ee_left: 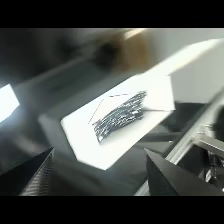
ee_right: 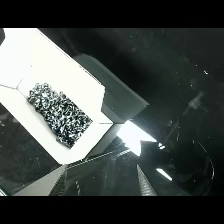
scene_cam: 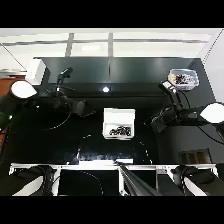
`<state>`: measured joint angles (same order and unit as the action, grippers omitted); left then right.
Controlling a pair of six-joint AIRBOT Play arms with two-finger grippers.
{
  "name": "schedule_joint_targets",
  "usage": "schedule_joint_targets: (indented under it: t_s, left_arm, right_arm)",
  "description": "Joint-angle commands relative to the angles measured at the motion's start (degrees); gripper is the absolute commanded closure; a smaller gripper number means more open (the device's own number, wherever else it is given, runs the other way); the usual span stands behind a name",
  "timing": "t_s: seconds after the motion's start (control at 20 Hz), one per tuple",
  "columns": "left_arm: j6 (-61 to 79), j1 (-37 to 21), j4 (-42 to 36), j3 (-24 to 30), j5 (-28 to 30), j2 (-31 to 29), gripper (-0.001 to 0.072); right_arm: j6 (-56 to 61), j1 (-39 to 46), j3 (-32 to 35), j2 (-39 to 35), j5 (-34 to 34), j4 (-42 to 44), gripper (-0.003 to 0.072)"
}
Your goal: Fold the box and place the chain.
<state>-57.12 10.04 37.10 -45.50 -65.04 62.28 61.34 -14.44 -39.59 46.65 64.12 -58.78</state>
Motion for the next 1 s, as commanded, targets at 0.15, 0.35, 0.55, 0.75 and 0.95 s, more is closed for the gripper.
schedule_joint_targets:
  t_s: [0.15,0.35,0.55,0.75,0.95]
  left_arm:
    - [59.52,-5.11,-11.54,12.90,0.20,3.10,-0.0006]
    - [72.74,1.18,-4.46,12.85,9.60,4.04,-0.0004]
    - [82.64,7.23,-6.16,12.57,13.55,8.13,0.0000]
    - [81.26,8.33,-10.47,11.61,9.49,12.09,0.0000]
    - [77.53,11.50,-9.07,11.30,11.58,12.52,0.0000]
  right_arm:
    - [0.63,0.04,-0.04,0.02,-1.57,-0.22,0.0142]
    - [0.63,0.04,-0.04,0.02,-2.45,-0.20,0.0142]
    - [0.61,0.04,-0.04,0.02,-4.46,-0.17,0.0142]
    - [0.61,0.04,-0.04,0.02,-5.44,-0.17,0.0142]
    - [0.59,0.04,-0.04,0.02,-5.97,-0.20,0.0142]
